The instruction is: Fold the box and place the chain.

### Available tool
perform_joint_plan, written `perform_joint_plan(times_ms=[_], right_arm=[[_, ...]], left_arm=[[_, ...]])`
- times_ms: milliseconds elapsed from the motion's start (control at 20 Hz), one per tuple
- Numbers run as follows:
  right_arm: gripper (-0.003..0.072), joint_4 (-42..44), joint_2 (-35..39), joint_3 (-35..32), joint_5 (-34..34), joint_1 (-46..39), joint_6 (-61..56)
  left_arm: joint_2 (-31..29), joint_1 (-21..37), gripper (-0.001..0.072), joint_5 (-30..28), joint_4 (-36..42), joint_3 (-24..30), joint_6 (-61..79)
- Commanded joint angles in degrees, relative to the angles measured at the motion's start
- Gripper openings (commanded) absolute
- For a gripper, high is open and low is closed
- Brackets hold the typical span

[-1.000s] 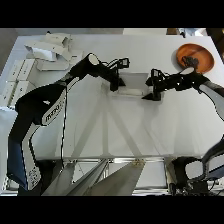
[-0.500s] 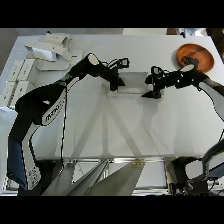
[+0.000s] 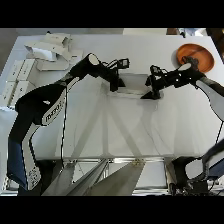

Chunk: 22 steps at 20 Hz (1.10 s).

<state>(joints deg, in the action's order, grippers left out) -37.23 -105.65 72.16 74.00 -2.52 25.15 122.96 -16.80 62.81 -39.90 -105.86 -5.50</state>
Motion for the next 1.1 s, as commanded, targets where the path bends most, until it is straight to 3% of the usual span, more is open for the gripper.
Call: perform_joint_plan(times_ms=[0,250,600,1050], right_arm=[[0.0662,-2.4,-0.2,0.1,-1.6,0.2,-3.5],[0.0662,-2.6,-0.3,0.1,-5.9,0.1,-10.6],[0.0662,0.2,-1.2,0.1,-1.0,0.3,-3.4],[0.0662,-0.2,-2.1,0.1,-2.9,0.3,-4.3]], left_arm=[[0.0,0.0,0.0013,-0.4,0.0,0.0,0.0],[0.0,0.0,0.0013,-0.4,0.0,0.0,0.0],[0.0,0.0,0.0013,-0.4,0.0,0.0,0.0],[0.0,0.0,0.0013,-0.4,0.0,0.0,-0.1]])
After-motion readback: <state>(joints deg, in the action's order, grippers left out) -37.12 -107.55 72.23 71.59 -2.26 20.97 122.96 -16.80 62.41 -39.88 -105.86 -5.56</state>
